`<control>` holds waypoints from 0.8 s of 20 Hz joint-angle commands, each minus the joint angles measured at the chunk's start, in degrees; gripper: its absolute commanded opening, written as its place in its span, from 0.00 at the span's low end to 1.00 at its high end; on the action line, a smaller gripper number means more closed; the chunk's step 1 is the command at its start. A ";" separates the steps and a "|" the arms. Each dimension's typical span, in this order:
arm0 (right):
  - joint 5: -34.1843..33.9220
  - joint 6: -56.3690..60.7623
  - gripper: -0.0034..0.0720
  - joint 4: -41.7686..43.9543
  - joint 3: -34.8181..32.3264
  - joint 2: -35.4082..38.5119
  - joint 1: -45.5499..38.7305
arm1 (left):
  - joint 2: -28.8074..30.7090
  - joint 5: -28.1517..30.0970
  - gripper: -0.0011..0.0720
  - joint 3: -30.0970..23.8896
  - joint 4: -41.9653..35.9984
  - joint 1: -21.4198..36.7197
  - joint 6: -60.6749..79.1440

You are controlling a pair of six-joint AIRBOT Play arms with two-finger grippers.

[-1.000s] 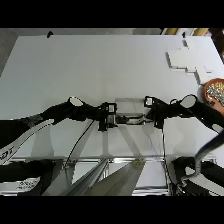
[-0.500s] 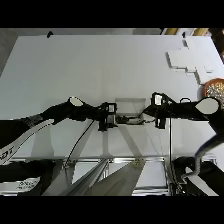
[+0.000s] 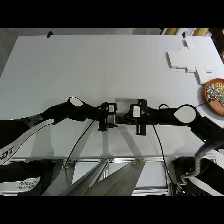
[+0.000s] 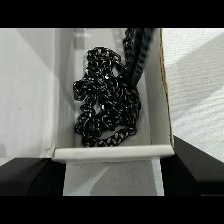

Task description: Fold the box and place the chain.

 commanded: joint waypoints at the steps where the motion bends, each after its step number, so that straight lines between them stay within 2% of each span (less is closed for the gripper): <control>1: -4.42 -0.04 0.10 0.85 0.07 -3.76 2.89 | 0.04 0.02 0.20 -0.02 0.02 0.02 0.02; 2: -4.46 -0.04 0.23 0.72 0.07 -3.85 2.60 | 0.04 0.02 0.20 -0.02 0.04 0.02 0.02; 3: -4.42 -0.04 0.32 0.74 0.07 -3.45 2.03 | 0.04 0.02 0.20 -0.02 0.02 0.02 0.00; 7: -2.84 -0.02 0.32 0.44 0.07 1.99 -4.09 | 0.04 0.02 0.20 -0.02 0.02 0.02 0.00; 10: 4.46 -0.02 0.31 0.24 0.07 6.86 -13.92 | 0.04 0.02 0.20 -0.02 0.02 0.02 0.02; 11: 7.85 -0.04 0.24 -0.63 0.07 7.50 -17.64 | 0.04 0.02 0.20 -0.02 0.02 0.02 0.00; 13: 12.35 -0.07 0.18 -6.23 0.07 7.37 -23.65 | 0.04 0.02 0.20 -0.02 0.02 0.02 0.00; 16: 11.39 -0.04 0.18 -14.99 0.07 6.19 -27.65 | 0.04 0.02 0.20 -0.02 0.02 0.02 0.02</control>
